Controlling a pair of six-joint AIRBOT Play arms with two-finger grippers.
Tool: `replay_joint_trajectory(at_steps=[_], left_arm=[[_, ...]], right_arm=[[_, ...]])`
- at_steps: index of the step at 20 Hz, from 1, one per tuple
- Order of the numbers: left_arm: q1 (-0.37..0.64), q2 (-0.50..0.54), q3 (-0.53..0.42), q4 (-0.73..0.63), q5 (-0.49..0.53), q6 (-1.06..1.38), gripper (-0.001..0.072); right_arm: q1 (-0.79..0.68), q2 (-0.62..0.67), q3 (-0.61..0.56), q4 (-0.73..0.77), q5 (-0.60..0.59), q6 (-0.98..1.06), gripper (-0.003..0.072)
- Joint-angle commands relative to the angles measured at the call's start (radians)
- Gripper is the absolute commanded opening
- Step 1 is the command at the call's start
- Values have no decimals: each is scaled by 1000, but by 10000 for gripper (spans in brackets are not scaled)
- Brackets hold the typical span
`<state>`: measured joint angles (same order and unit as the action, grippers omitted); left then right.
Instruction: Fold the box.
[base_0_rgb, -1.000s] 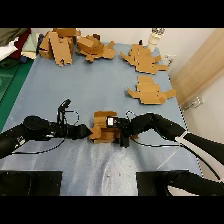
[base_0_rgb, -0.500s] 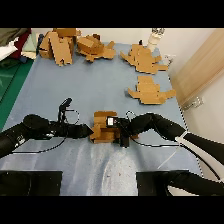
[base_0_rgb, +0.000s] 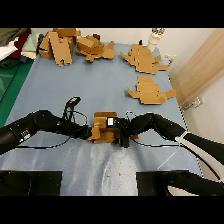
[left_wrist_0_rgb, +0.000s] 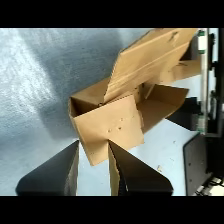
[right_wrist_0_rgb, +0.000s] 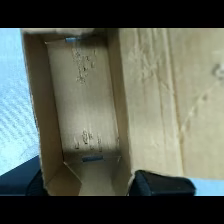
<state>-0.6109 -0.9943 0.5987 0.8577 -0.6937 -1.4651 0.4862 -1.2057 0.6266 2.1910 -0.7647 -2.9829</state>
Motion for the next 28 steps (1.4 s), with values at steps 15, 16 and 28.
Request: replay_joint_trajectory(at_steps=[15,16,28], left_arm=[[-156,-176,227,362,-156,-412,263],[-157,-176,227,362,-156,-414,263],[-267,-314,340,478,-158,-524,263]], right_arm=[[0,0,0,0,-30,0,594],[0,0,0,0,-30,0,594],[0,0,0,0,-30,0,594]])
